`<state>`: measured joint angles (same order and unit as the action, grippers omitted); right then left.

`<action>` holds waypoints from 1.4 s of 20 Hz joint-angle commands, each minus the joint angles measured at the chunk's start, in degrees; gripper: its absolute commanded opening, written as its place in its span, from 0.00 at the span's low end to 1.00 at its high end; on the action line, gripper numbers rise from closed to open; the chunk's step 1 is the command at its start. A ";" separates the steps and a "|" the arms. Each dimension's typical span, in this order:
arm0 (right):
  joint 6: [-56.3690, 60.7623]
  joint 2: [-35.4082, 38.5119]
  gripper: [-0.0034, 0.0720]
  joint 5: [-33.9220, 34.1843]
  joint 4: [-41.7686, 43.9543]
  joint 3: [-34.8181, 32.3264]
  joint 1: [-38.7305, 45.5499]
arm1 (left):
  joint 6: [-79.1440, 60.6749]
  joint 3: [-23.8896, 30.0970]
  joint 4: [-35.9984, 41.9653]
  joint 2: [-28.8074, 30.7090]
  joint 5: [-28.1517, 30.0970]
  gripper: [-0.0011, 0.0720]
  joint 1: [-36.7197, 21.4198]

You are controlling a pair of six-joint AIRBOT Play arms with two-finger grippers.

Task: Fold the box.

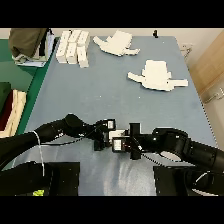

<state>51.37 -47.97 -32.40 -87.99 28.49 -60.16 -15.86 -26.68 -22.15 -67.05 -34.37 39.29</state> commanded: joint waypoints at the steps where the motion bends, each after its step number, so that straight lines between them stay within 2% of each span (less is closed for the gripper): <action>1: 0.07 1.27 0.50 0.15 0.85 0.02 -0.28 | 0.26 -0.04 0.11 0.02 0.39 0.66 0.02; 3: 0.28 3.65 0.51 1.33 0.85 0.07 -0.11 | 0.26 -0.04 0.11 0.02 0.37 0.66 0.02; 4: 0.76 4.74 0.60 1.62 0.85 0.07 -0.04 | 0.26 -0.04 0.09 0.02 0.37 0.66 0.02; 7: 4.50 7.85 0.62 1.38 0.83 0.07 0.57 | 0.26 -0.04 0.11 0.02 0.37 0.66 0.02; 8: 7.76 8.79 0.55 1.38 0.83 0.07 0.55 | 0.26 -0.04 0.09 0.02 0.37 0.66 0.02; 10: 22.01 9.94 0.05 1.38 0.24 0.04 0.63 | 0.26 -0.04 0.11 0.02 0.37 0.66 0.02; 13: 43.80 9.73 0.05 2.36 -1.33 -1.66 1.75 | 0.26 -0.04 0.11 0.02 0.37 0.66 0.02; 17: 57.86 9.84 0.05 16.22 -1.38 -9.09 1.75 | 0.26 -0.04 0.11 0.02 0.37 0.66 0.02; 19: 60.26 9.81 0.05 19.47 -1.36 -11.65 1.75 | 0.26 -0.04 0.11 0.02 0.37 0.66 0.02; 28: 60.67 9.81 0.05 18.88 -1.31 -13.51 1.51 | 0.26 -0.04 0.09 0.02 0.37 0.66 0.02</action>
<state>111.20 -38.15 -13.72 -89.36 15.53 -58.48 -15.64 -26.68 -22.04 -67.05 -34.00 39.29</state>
